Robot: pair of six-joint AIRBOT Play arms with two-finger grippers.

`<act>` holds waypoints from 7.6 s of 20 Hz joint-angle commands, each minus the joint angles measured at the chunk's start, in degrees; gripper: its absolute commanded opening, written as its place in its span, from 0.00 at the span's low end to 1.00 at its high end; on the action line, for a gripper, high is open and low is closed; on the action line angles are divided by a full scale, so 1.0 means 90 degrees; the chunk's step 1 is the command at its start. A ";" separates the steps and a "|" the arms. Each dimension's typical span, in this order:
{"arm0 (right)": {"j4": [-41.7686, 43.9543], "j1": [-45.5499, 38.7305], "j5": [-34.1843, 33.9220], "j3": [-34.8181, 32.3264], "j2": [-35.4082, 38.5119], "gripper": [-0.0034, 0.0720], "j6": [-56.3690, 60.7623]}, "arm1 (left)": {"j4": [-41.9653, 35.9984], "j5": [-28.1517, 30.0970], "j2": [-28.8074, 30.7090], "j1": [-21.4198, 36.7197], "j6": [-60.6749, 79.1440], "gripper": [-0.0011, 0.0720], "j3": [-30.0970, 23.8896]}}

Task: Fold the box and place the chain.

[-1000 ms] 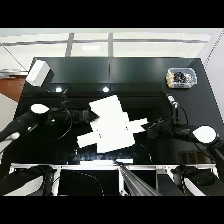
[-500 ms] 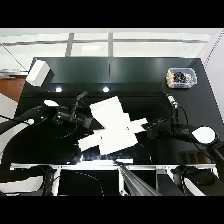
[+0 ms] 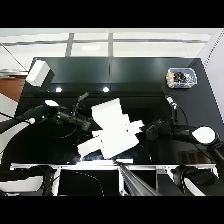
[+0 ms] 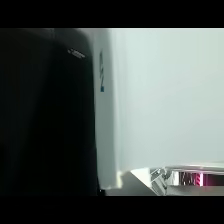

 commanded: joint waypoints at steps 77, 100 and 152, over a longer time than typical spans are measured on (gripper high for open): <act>-0.1076 0.1649 -0.0665 0.1013 -0.1649 0.97 -0.4401 | 0.1377 0.3223 0.1134 -0.1974 0.3815 0.06 -0.0131; 0.0148 0.1649 -0.0182 0.1013 -0.2137 0.97 -0.6278 | 0.1377 0.3521 0.1137 -0.1974 0.3813 0.06 -0.0129; 0.0525 0.0903 -0.0177 0.1010 -0.3417 0.97 -0.7368 | 0.1379 0.3519 0.1137 -0.1974 0.3648 0.06 -0.0129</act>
